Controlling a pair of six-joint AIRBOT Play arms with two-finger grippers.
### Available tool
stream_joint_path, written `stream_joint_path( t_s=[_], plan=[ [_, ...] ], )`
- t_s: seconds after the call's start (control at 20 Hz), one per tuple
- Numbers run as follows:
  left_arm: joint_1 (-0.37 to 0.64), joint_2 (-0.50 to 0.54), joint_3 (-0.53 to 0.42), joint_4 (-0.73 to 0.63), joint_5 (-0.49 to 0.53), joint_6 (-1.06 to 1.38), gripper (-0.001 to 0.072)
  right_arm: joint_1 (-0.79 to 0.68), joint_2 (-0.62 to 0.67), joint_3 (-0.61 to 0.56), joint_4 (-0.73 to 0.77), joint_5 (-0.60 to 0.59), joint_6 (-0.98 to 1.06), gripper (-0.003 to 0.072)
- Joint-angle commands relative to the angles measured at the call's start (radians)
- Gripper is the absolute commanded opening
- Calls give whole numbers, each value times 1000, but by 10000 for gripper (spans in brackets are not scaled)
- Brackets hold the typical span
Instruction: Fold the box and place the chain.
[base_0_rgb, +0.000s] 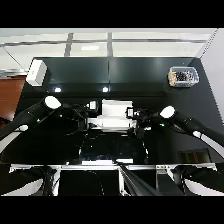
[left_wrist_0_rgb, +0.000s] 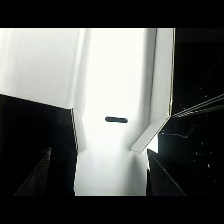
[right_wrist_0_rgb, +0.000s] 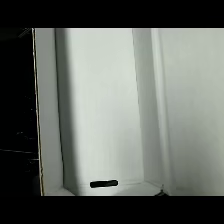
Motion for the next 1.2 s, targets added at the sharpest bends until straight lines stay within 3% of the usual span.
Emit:
stream_joint_path(
  t_s=[0.0,0.1,0.2,0.55,0.65,1.15],
  plan=[
    [-11,-21,10,-13,-20,38,652,0,0,0,0,0,0,126],
    [-11,-21,10,-14,-21,39,456,0,0,0,0,0,0,127],
    [-11,-21,10,-19,-28,39,347,0,0,0,0,0,0,127],
    [-46,-35,10,-105,-24,39,327,0,0,0,1,0,1,126],
    [-57,-43,10,-135,-23,39,218,0,0,0,0,0,0,126],
    [-85,-102,10,-227,-22,39,221,0,0,0,0,0,0,127]
  ],
)
